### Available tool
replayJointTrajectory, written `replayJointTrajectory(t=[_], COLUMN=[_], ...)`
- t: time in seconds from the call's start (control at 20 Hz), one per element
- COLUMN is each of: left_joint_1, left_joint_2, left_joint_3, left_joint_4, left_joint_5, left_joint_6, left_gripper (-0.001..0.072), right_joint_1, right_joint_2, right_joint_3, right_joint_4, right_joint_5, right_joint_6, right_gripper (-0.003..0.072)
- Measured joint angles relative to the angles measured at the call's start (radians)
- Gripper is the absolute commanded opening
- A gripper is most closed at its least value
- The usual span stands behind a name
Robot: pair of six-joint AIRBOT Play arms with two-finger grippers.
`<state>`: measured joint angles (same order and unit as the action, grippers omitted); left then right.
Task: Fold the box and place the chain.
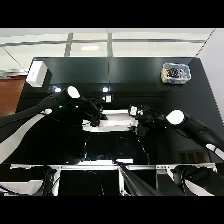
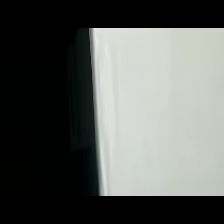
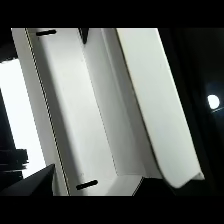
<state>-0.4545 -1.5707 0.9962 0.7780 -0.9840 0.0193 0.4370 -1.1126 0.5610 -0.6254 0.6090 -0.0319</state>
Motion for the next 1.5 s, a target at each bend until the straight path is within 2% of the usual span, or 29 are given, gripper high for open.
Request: replayJointTrajectory(t=[0.35, 0.7, 1.15, 1.2, 1.5], left_joint_1=[-0.001, -0.001, -0.001, -0.001, -0.001], left_joint_2=[0.0, 0.0, 0.0, 0.0, 0.0], left_joint_3=[0.0, 0.0, 0.0, 0.0, 0.0], left_joint_4=[0.0, -0.001, -0.002, -0.002, -0.002], left_joint_5=[-0.019, -0.023, -0.024, -0.024, -0.024], left_joint_6=[0.002, -0.002, -0.001, -0.001, -0.001], left_gripper=[0.0025, 0.0025, 0.0025, 0.0025, 0.0025], right_joint_1=[-0.018, -0.067, -0.074, -0.071, -0.047], right_joint_2=[-0.091, -0.152, -0.18, -0.181, -0.185], right_joint_3=[0.016, 0.018, 0.02, 0.021, 0.023], right_joint_4=[0.064, 0.071, 0.069, 0.07, 0.045], right_joint_5=[0.113, 0.155, 0.166, 0.161, 0.131], right_joint_6=[-0.079, -0.174, -0.218, -0.214, -0.184], right_gripper=[0.0695, 0.0695, 0.0694, 0.0656, 0.0656])
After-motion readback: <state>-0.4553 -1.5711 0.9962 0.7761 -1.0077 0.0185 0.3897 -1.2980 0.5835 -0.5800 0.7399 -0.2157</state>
